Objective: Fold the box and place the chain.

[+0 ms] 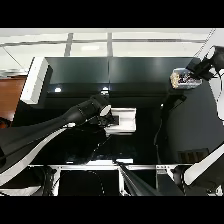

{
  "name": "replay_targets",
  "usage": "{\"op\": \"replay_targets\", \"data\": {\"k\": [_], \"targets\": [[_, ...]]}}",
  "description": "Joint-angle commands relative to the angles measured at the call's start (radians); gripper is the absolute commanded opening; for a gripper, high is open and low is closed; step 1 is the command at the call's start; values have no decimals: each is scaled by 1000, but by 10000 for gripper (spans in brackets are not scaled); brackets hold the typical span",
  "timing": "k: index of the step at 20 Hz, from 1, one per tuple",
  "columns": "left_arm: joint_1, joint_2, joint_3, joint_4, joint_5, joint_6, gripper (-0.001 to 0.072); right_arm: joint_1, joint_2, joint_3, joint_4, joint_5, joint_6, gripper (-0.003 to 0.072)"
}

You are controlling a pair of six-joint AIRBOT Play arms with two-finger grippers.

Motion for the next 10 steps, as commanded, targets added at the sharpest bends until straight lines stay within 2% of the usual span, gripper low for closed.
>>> {"op": "replay_targets", "data": {"k": [1,5,8,10], "targets": [[0,0,1,0,2,0,30,-2,56,72,11,63,-142,12],[0,0,1,0,9,0,30,2,252,94,61,161,-361,10],[0,0,1,0,9,0,30,-6,424,87,189,148,-378,8],[0,0,1,0,8,0,30,-6,519,87,274,179,-394,7]]}}
